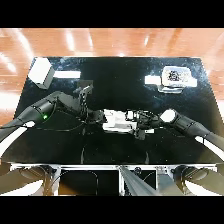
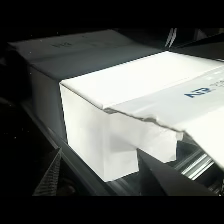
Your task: Fold the box and place the chain.
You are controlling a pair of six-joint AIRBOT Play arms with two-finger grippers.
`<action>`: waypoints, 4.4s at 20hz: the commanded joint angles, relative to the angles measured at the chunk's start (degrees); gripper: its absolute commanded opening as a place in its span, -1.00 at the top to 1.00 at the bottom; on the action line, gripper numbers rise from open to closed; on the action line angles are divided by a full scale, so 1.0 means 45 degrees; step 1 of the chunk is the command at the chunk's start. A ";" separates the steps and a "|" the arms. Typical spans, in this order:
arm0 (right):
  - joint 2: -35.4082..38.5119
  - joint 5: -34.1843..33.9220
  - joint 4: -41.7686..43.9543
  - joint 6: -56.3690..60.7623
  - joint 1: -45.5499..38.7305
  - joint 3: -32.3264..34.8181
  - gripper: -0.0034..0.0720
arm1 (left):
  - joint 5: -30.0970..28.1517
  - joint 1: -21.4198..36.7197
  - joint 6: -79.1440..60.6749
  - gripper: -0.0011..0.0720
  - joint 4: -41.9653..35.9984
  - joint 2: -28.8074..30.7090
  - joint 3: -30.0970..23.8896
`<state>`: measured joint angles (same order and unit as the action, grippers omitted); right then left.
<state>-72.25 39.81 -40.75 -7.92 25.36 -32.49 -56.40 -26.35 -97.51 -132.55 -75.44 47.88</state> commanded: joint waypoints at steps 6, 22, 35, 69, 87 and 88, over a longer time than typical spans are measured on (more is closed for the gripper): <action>0.0005 0.0005 0.0000 0.0000 0.0010 -0.0005 -0.08 | 0.0578 -0.0529 0.0000 -0.63 0.0015 0.0010 0.0010; 0.0005 0.0000 0.0000 0.0000 0.0010 -0.0005 -0.08 | 0.2375 -0.3648 0.5833 -0.55 0.6407 0.0005 0.0806; 0.0005 0.0000 0.0000 0.0000 0.0010 -0.0005 -0.08 | -0.0126 -0.4459 0.7956 -0.48 0.7985 -0.1836 0.2681; 0.0005 0.0005 0.0005 0.0000 0.0010 -0.0005 -0.08 | -0.1015 -0.5338 0.9204 -0.35 0.9015 -0.2982 0.3993; 0.0005 0.0005 0.0010 0.0005 0.0010 -0.0005 -0.08 | -0.0976 -0.5037 0.9462 -0.15 0.9398 -0.3385 0.4109; 0.0005 0.0005 0.0010 0.0005 0.0010 -0.0005 -0.08 | -0.0976 -0.5037 0.9462 -0.05 0.9403 -0.3385 0.4109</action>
<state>-72.27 39.75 -40.66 -7.88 25.39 -32.49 -60.82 -49.10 -55.02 -90.37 -90.28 66.32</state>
